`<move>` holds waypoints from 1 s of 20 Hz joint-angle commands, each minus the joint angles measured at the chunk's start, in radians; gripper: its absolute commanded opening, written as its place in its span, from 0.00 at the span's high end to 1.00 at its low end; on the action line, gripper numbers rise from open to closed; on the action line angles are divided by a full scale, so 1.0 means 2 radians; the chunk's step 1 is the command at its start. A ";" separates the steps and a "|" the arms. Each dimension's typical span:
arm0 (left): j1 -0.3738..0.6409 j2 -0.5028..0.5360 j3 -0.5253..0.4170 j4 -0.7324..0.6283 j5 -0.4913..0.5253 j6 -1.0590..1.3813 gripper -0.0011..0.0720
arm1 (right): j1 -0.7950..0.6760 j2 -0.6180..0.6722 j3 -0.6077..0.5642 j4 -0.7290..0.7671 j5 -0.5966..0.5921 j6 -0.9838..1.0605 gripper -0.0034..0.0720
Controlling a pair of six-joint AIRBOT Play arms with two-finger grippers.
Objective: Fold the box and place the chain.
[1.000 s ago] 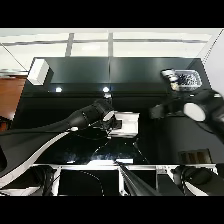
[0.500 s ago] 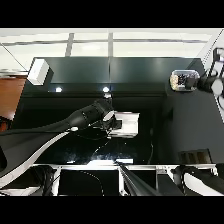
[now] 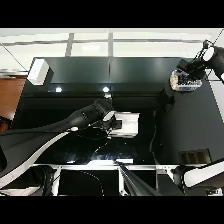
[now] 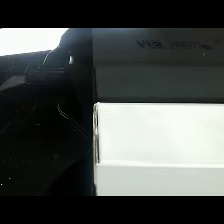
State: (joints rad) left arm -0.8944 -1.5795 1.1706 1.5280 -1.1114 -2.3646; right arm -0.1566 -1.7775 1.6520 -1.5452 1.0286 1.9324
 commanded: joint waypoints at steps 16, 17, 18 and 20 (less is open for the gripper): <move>0.002 0.000 0.000 0.000 0.002 0.000 0.95 | -0.039 -0.079 0.040 -0.009 -0.006 -0.015 0.93; 0.002 0.000 0.000 0.000 0.001 0.000 0.95 | -0.043 -0.078 0.051 0.002 0.009 -0.034 0.89; 0.002 0.000 0.000 0.000 0.001 0.000 0.95 | -0.046 -0.075 0.066 0.014 0.027 -0.060 0.89; 0.002 0.000 0.000 0.000 0.002 0.000 0.95 | -0.050 -0.053 0.077 0.015 0.050 -0.111 0.89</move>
State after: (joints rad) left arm -0.8902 -1.5795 1.1706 1.5288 -1.1091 -2.3650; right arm -0.2440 -1.9148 1.7706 -1.5455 1.0595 1.8427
